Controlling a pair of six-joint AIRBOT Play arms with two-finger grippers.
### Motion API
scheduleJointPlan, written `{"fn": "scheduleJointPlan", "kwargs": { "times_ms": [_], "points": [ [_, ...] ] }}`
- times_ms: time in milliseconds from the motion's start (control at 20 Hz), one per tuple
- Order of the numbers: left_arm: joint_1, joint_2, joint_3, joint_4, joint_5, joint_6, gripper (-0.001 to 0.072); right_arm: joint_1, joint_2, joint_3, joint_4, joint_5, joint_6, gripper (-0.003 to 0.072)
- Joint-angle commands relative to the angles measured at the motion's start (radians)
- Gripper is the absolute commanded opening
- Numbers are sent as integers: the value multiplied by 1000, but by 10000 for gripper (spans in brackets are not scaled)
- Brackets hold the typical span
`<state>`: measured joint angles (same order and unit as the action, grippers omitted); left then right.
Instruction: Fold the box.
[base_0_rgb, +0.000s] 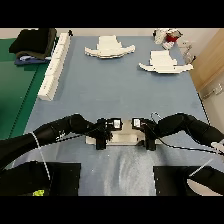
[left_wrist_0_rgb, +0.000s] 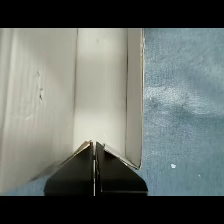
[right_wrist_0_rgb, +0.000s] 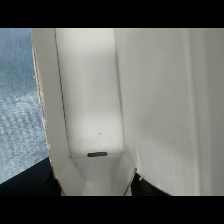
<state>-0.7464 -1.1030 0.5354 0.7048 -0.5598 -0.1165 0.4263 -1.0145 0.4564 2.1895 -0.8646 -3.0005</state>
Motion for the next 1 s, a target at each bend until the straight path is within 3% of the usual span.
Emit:
{"fn": "scheduleJointPlan", "kwargs": {
  "times_ms": [0, 150, 350, 500, 700, 800, 950],
  "points": [
    [3, 20, 1, 120, -35, -142, 11, 0, 0, 1, -2, 0, -1, 504],
    [68, 88, 1, 284, -170, -424, 11, 0, 0, 1, -2, 0, -1, 504],
    [227, 223, 1, 306, -353, -646, 11, 0, 0, 1, -2, 0, -1, 504],
    [376, 289, 0, 325, -388, -907, 11, 0, 0, 1, -2, 0, -1, 504],
    [575, 287, -6, 383, -456, -1170, 12, 0, 0, 0, -2, 0, -1, 504],
    [627, 286, -21, 377, -473, -1179, 12, 0, 0, 1, -2, 0, -1, 504],
    [618, 270, -85, 305, -470, -1182, 12, 0, 0, 1, -2, 0, -1, 504]
  ]
}}
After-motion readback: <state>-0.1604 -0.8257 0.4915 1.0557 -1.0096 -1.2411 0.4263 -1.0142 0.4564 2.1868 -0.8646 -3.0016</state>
